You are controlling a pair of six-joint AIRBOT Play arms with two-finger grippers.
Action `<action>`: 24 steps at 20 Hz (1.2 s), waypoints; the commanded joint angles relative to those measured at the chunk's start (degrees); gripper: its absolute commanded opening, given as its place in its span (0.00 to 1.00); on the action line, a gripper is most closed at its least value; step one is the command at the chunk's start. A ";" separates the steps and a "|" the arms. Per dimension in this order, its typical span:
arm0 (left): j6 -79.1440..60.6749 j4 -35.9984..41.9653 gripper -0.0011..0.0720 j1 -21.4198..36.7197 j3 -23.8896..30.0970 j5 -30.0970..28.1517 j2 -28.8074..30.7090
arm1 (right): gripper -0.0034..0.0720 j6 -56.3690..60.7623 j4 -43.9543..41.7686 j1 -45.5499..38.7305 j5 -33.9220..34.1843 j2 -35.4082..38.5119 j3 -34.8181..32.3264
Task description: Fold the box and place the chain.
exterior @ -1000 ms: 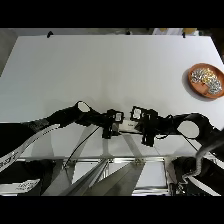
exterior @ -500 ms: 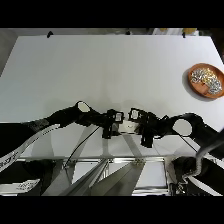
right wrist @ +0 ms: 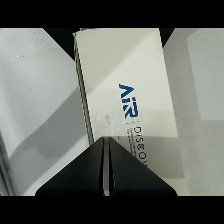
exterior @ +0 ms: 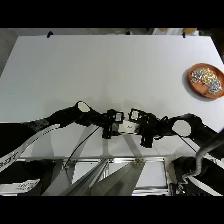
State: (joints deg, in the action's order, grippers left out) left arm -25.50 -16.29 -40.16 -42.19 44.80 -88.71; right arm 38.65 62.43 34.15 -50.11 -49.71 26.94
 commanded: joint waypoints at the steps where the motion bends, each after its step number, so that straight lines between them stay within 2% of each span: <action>1: 0.00 0.02 0.44 0.07 0.00 0.00 0.04 | 0.10 1.49 0.79 0.00 0.42 2.29 1.31; 4: -0.02 0.00 0.44 0.07 0.00 0.00 0.04 | 0.10 9.84 5.88 -0.31 0.37 5.64 4.09; 6: 0.00 0.00 0.44 0.07 0.00 0.00 0.04 | 0.10 17.29 10.08 -3.48 -0.76 7.17 5.27; 12: 0.00 0.02 0.44 0.07 0.00 0.02 0.04 | 0.09 44.50 31.45 -21.53 -11.06 7.72 5.35; 15: 0.00 0.00 0.44 0.07 0.00 0.00 0.04 | 0.09 47.01 31.76 -31.69 -15.34 6.73 5.31; 18: -0.02 0.00 0.44 0.07 0.00 0.00 0.04 | 0.10 46.97 31.65 -37.77 -18.45 6.60 5.31; 24: 0.00 0.00 0.44 0.07 0.00 0.00 0.04 | 0.10 46.97 31.61 -39.74 -18.43 6.62 5.33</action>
State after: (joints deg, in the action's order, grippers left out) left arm -25.47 -16.27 -40.14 -42.19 44.82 -88.71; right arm 85.06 93.62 -4.32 -67.79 -43.05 32.21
